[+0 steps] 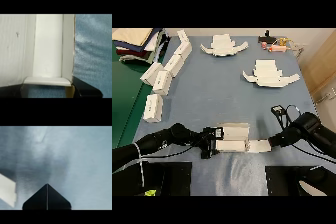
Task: Fold the box.
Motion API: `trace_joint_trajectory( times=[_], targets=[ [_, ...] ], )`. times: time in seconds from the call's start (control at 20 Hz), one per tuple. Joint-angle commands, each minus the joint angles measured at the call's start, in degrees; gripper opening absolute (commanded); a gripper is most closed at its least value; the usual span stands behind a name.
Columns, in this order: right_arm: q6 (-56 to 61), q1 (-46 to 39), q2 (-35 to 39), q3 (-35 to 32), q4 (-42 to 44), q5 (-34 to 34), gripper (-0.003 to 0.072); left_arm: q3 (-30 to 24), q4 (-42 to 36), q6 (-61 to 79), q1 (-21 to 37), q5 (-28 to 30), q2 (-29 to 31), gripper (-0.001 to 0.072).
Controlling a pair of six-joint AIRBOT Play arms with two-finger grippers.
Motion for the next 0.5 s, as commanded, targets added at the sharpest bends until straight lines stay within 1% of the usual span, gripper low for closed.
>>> trace_joint_trajectory(
  times=[0.0, 0.1, 0.15, 0.3, 0.45],
  targets=[
    [-3.0, -1.5, -3.7, -2.2, 19.9, 5.2, 0.0004, 0.1, 0.0, 0.0, 0.0, 0.0, 0.0, 0.0518],
    [-7.0, -1.5, -2.8, -1.9, 27.1, 7.7, 0.0004, 0.1, 0.1, 0.0, 0.0, 0.0, 0.0, 0.0518],
    [-7.5, -1.5, -1.9, -1.2, 28.3, 8.1, 0.0004, 0.1, 0.0, 0.0, 0.0, 0.0, 0.0, 0.0518],
    [-7.9, -1.5, 1.2, 1.0, 28.5, 8.2, 0.0004, 0.1, 0.0, 0.0, 0.0, 0.0, 0.0, 0.0518],
    [-10.0, -1.5, 1.8, 2.8, 30.0, 8.0, 0.0005, 0.1, 0.0, 0.0, 0.0, 0.0, 0.0, 0.0518]
  ],
)
